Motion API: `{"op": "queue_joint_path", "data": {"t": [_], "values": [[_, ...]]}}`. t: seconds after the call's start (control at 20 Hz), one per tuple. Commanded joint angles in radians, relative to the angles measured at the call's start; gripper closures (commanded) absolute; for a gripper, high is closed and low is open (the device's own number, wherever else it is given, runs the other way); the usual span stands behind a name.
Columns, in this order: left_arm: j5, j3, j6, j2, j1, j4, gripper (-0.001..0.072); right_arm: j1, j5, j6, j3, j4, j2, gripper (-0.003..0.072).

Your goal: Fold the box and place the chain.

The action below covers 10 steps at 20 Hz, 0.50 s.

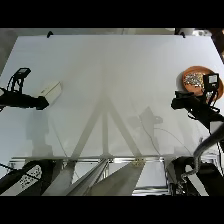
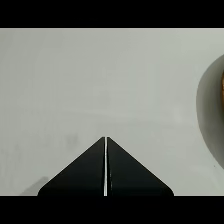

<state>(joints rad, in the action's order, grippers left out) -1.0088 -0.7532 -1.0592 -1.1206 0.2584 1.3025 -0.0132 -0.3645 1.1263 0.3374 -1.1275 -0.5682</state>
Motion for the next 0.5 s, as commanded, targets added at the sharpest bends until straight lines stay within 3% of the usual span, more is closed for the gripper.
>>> {"op": "queue_joint_path", "data": {"t": [0.0, 0.2, 0.45], "values": [[-0.089, 0.0, -0.057, -0.017, 0.036, 0.049, 0.0, -0.002, 0.0, 0.002, 0.001, -0.001, 0.001, 0.0665], [-0.111, 0.0, -0.069, 0.017, 0.033, 0.042, 0.0002, -0.002, 0.0, 0.002, 0.001, -0.001, 0.001, 0.0665], [-0.118, 0.0, -0.092, 0.171, 0.033, 0.014, 0.0002, -0.002, 0.0, 0.002, 0.001, -0.001, 0.001, 0.0665]]}}
